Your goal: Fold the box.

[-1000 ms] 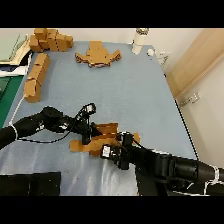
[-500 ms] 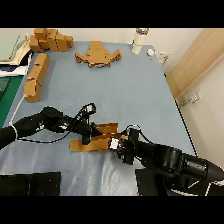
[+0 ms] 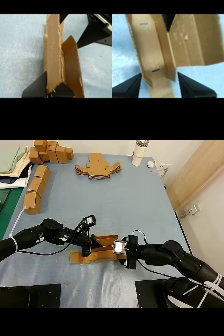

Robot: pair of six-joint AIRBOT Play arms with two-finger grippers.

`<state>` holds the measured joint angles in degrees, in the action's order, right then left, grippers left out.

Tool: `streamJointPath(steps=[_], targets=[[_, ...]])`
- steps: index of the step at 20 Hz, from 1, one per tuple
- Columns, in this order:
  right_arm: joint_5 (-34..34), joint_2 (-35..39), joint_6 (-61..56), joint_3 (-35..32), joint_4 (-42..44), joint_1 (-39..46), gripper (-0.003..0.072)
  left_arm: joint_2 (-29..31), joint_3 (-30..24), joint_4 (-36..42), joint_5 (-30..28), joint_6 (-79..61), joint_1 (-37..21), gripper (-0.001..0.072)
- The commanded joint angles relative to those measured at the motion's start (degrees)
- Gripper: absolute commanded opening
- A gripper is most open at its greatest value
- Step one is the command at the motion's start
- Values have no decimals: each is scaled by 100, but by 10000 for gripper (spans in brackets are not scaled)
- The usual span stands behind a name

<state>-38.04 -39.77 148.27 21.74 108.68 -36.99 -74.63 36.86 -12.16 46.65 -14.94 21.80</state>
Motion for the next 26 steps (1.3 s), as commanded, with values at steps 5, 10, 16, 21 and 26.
streamJointPath(steps=[5,10,16,21,26], targets=[[-341,-710,1762,271,1224,739,720,-2,-2,0,-2,-2,0,11],[-446,-1123,2352,273,1615,774,720,-2,-2,0,0,-2,0,11],[-540,-1611,2365,378,1770,894,720,-2,-2,0,0,-2,0,11],[-498,-1714,2302,378,1781,892,720,-2,-2,0,0,-2,0,11],[-507,-1609,2218,378,1707,892,720,-2,-2,0,0,-2,0,11]])
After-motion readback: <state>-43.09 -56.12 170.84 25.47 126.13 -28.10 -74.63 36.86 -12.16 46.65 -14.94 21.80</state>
